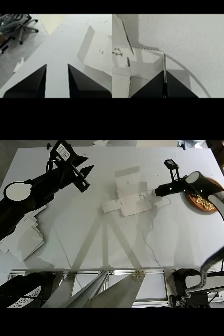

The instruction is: Fold the box and place the chain.

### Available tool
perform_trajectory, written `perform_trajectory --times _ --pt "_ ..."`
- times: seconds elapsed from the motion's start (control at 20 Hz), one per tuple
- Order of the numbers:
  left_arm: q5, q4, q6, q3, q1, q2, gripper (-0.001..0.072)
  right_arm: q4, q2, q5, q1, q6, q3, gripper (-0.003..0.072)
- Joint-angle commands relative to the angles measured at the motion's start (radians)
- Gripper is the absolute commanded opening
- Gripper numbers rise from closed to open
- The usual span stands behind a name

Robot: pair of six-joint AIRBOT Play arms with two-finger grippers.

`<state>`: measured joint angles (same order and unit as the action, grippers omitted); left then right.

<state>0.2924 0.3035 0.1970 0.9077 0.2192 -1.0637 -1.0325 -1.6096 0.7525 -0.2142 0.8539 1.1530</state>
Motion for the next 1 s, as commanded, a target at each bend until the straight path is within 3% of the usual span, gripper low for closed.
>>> perform_trajectory --times 0.0,0.3,0.55,0.95 --pt "0.000 0.000 0.000 0.001 0.001 -0.001 0.0296 0.002 -0.001 0.008 0.001 0.040 0.000 0.0003" --pt "0.000 0.000 0.000 0.001 0.001 -0.001 0.0296 0.197 -0.001 -0.023 0.002 0.033 -0.032 0.0002" --pt "0.000 0.000 0.000 0.001 0.001 -0.001 0.0296 0.198 0.000 -0.113 0.072 0.007 -0.151 0.0002" --pt "0.000 0.000 0.000 0.001 0.001 -0.001 0.0296 0.198 0.067 -0.165 0.118 -0.024 -0.153 0.0004"
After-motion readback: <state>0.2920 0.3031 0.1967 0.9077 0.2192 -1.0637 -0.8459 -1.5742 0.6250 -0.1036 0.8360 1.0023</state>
